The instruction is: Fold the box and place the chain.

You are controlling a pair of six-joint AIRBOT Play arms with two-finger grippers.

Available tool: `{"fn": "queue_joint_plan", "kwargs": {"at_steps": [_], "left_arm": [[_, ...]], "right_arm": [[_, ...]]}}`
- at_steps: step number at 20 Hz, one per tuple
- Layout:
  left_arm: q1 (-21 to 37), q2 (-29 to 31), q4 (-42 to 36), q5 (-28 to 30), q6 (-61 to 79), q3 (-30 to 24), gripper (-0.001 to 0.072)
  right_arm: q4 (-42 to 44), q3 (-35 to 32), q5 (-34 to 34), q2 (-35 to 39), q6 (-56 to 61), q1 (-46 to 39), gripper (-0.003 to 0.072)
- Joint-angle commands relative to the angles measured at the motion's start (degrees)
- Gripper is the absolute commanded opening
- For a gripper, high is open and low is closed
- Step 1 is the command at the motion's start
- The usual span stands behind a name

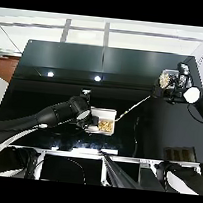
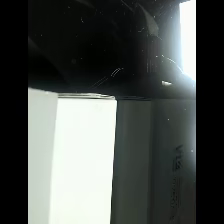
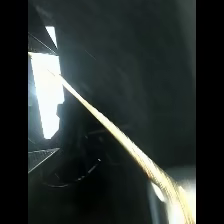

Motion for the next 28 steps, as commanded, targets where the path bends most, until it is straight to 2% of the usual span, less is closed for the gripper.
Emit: {"fn": "queue_joint_plan", "kwargs": {"at_steps": [1, 5, 7, 9, 10, 12, 13, 14, 15, 18, 20, 24, 28], "left_arm": [[0.0, 0.0, 0.0, 0.0, 0.0, 0.0, 0.0033], [0.0, 0.0, 0.0, -0.1, 0.0, 0.0, 0.0033], [0.0, 0.0, 0.0, -0.1, 0.0, 0.0, 0.0033], [0.0, 0.0, 0.0, -0.2, 0.0, 0.0, 0.0033], [0.0, 0.0, 0.0, -0.2, 0.0, 0.0, 0.0033], [0.0, 0.0, 0.0, -0.2, 0.0, 0.0, 0.0033], [0.0, 0.0, 0.0, -0.2, 0.0, 0.0, 0.0033], [0.0, 0.0, 0.0, -0.2, 0.0, 0.0, 0.0033], [0.0, 0.0, 0.0, -0.2, 0.0, 0.0, 0.0032], [0.0, 0.0, 0.0, -0.2, 0.0, 0.0, 0.0033], [0.0, 0.0, 0.0, -0.2, 0.0, 0.0, 0.0033], [0.0, 0.0, 0.0, -0.2, 0.0, 0.0, 0.0033], [0.0, 0.0, 0.0, -0.2, 0.0, 0.0, 0.0033]], "right_arm": [[-9.1, 2.1, -6.8, -8.0, 17.4, -1.4, 0.0704], [-8.9, 7.5, -7.3, -15.5, 22.5, -1.4, 0.0703], [-8.9, 9.5, -6.9, -17.9, 23.2, -1.4, 0.0543], [-8.7, 10.2, -7.0, -18.4, 23.6, -1.4, 0.0515], [-8.7, 10.2, -6.4, -18.4, 23.5, -1.4, 0.0361], [-8.9, 10.2, -5.1, -18.4, 23.5, -1.7, 0.0299], [-8.9, 10.2, -5.1, -18.4, 23.5, -1.9, 0.0299], [-8.4, 10.2, -4.6, -18.4, 22.6, -2.1, 0.0122], [-7.7, 10.2, -3.6, -18.3, 21.0, -2.1, 0.0045], [-4.0, 10.2, -0.5, -16.5, 12.2, -2.1, 0.0042], [-3.8, 10.2, 0.9, -12.5, 5.5, -2.1, 0.0042], [-3.9, 10.7, 3.6, 1.7, -5.1, -2.1, 0.0042], [-3.5, 14.5, 14.5, 16.5, -10.8, -2.1, 0.0042]]}}
